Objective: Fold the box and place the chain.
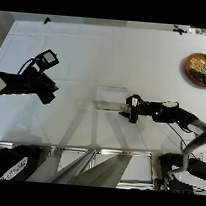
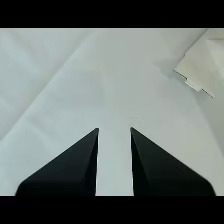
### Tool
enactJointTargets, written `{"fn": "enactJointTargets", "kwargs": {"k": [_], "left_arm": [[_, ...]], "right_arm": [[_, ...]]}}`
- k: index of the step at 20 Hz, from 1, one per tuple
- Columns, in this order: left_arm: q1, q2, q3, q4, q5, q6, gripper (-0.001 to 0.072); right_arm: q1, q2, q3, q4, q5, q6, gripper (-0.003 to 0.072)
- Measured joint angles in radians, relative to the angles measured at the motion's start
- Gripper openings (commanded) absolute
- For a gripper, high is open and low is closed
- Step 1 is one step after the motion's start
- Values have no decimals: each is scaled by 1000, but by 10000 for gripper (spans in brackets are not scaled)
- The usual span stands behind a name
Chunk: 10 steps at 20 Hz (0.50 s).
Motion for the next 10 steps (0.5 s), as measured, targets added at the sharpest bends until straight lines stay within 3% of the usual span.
{"fn": "enactJointTargets", "kwargs": {"k": [2, 3, 6, 8, 10], "left_arm": [[13, 1, 0, -74, -37, 101, 436], [8, -6, -2, -111, -48, 148, 470], [-33, -58, -21, -174, -43, 243, 470], [-78, -115, -42, -193, -11, 296, 521], [-137, -188, -57, -206, 39, 361, 522]], "right_arm": [[0, 0, 0, 0, 0, 0, 413], [0, 0, 0, 0, 0, 0, 413], [0, 0, 0, 0, 0, 0, 413], [0, 0, 0, 0, 0, 0, 413], [0, 0, 0, 0, 0, 0, 413]]}}
